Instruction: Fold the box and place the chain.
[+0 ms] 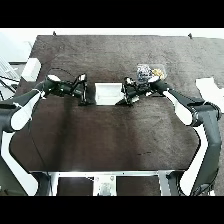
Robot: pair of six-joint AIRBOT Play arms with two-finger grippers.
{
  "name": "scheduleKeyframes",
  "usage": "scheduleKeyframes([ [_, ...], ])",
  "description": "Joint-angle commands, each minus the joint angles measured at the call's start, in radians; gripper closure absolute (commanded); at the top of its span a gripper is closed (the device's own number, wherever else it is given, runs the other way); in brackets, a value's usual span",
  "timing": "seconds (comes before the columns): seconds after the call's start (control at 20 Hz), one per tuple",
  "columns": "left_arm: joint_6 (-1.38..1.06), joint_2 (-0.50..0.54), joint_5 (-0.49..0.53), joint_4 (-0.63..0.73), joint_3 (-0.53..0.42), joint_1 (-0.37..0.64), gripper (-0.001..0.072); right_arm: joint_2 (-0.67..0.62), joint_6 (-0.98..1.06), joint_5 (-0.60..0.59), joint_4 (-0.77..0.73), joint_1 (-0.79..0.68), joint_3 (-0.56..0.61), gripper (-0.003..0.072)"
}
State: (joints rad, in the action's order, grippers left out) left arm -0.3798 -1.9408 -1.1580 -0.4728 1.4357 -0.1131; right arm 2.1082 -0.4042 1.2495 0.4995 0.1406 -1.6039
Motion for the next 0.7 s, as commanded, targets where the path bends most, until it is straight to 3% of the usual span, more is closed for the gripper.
scheduleKeyframes([
  [0.0,-0.015,-0.003,0.024,-0.021,0.003,0.006,-0.0011,0.0,0.0,0.0,0.0,0.001,0.0,0.0204],
  [0.4,-0.021,-0.005,-0.001,0.014,0.014,-0.007,-0.0011,0.0,0.0,0.0,-0.001,0.001,0.0,0.0204],
  [0.65,-0.017,-0.019,0.055,0.033,0.014,-0.03,-0.0011,0.0,0.0,0.0,-0.001,0.001,0.0,0.0205],
])
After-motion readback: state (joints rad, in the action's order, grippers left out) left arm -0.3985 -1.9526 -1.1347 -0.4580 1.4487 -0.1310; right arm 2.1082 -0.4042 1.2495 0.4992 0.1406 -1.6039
